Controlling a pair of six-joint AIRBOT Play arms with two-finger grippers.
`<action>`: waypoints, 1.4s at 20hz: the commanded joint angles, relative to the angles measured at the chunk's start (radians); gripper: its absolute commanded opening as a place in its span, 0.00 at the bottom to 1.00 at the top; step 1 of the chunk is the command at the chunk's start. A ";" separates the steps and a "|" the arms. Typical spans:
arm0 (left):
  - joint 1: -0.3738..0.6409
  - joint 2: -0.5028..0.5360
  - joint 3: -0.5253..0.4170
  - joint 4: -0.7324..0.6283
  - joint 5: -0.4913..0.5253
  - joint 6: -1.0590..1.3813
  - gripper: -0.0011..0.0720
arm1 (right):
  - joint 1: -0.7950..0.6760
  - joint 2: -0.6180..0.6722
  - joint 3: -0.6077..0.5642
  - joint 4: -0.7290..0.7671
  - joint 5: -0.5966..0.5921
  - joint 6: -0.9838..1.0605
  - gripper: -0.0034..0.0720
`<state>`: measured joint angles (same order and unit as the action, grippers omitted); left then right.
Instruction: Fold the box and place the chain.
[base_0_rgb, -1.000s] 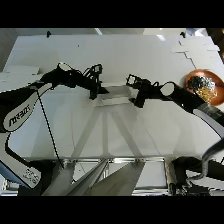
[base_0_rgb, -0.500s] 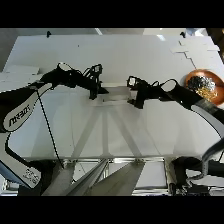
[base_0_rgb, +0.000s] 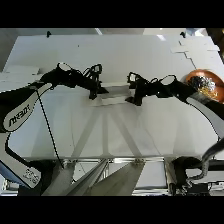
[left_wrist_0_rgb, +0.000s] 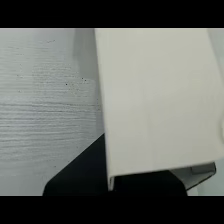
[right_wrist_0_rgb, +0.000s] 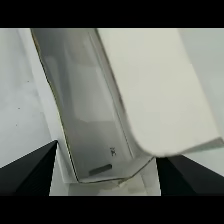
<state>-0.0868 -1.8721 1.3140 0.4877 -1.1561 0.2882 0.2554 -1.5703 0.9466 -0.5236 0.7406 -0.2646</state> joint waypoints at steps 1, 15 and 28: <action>-0.001 -0.001 0.000 0.000 0.000 0.000 0.03 | -0.004 -0.018 0.013 0.032 0.088 -0.037 0.92; -0.001 -0.001 0.000 -0.001 0.000 0.000 0.03 | -0.003 -0.104 0.013 0.024 0.145 -0.032 0.92; -0.001 -0.001 0.000 0.000 0.000 0.000 0.03 | -0.003 -0.103 0.013 0.024 0.135 -0.032 0.92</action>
<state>-0.0875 -1.8725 1.3140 0.4866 -1.1561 0.2886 0.2516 -1.6733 0.9592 -0.5018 0.8764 -0.2970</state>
